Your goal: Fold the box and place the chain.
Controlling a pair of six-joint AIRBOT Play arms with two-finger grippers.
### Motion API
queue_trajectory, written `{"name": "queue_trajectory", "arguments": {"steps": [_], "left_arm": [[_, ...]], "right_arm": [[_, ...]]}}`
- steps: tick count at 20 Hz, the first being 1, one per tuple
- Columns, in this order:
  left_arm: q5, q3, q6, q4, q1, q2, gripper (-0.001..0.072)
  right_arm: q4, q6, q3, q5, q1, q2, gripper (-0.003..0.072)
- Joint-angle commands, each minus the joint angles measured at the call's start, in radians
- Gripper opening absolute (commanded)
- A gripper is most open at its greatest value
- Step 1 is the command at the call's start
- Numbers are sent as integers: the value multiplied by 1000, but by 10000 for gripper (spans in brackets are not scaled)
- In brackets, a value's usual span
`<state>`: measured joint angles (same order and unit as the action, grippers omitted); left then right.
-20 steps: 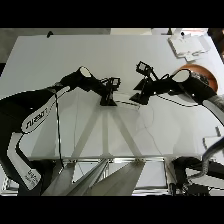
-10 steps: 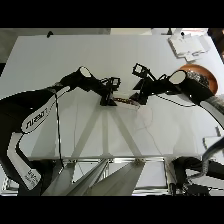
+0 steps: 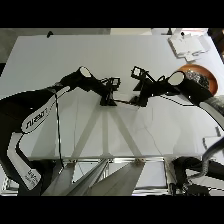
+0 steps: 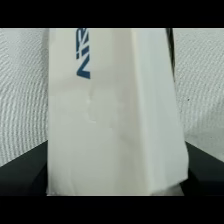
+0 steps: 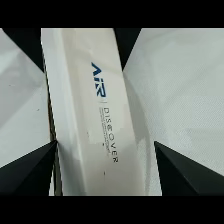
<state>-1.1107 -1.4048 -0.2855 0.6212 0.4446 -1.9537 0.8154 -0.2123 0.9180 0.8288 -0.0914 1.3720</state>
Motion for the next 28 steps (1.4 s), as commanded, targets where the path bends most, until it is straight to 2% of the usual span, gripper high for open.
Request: {"name": "queue_trajectory", "arguments": {"steps": [1,4,8,15,20,24,25,26,28], "left_arm": [[0,-1,1,0,0,1,151],[0,-1,1,0,0,1,151],[0,-1,1,0,0,1,151],[0,-1,1,0,0,1,151],[0,-1,1,0,0,1,151],[0,-1,1,0,0,1,151],[0,-1,1,0,0,1,151],[0,-1,1,0,0,1,151],[0,-1,1,0,0,1,151]], "right_arm": [[0,0,-35,-43,-1,-30,675],[0,0,-55,-68,-1,-47,674],[0,0,-56,-30,-1,-62,675],[-39,0,-56,-30,0,-221,675],[-187,4,-56,-94,0,-156,643],[-188,4,-56,-96,0,-80,634],[-187,4,-56,-95,0,-68,560],[-187,5,-56,-93,0,-63,517],[-186,19,-56,-91,0,-61,517]]}}
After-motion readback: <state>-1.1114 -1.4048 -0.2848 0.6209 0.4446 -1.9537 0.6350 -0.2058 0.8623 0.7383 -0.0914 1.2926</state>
